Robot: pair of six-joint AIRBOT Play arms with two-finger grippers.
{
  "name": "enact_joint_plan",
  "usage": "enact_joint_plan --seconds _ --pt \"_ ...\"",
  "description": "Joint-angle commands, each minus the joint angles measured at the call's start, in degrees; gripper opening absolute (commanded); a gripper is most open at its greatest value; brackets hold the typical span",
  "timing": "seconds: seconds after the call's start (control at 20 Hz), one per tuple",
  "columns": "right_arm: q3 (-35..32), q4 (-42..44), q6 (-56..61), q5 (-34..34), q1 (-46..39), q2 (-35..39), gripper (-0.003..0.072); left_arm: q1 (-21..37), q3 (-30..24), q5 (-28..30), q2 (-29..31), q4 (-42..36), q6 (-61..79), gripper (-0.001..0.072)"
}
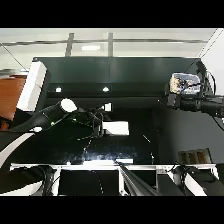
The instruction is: Fold the box and place the chain.
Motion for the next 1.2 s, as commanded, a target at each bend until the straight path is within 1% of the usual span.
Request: enact_joint_plan --seconds 0.0,0.1,0.3,0.55,0.7,0.85,0.95,1.15 --pt "0.0 0.0 0.0 0.0 0.0 0.0 0.0023 0.4 0.0 -0.3 -0.7 -0.1 0.0 0.0703" --pt "0.0 0.0 0.0 0.3 0.0 0.0 0.0023 1.8 0.8 -1.2 -0.3 -0.2 0.0 0.0703" --pt "0.0 0.0 0.0 0.7 0.0 0.0 0.0023 4.4 3.3 -5.9 -0.1 -0.1 -0.5 0.0703" --pt "0.0 0.1 0.0 1.2 0.0 0.0 0.0023 4.6 4.2 -6.4 0.4 0.8 -1.5 0.0704" --pt "0.0 0.1 0.0 1.3 0.0 0.0 0.0023 4.6 4.2 -6.7 3.1 0.8 -1.6 0.0705" --pt "0.0 0.1 0.0 1.3 0.0 0.0 0.0023 4.0 4.2 -9.2 5.0 2.5 -2.4 0.0706" --pt "0.0 0.1 0.0 1.3 0.0 0.0 0.0023 3.0 3.8 -8.3 4.9 5.4 -2.9 0.0707" --pt "0.0 0.1 0.0 1.3 0.0 0.0 0.0023 1.3 2.4 -4.0 4.8 5.4 -2.5 0.0706"
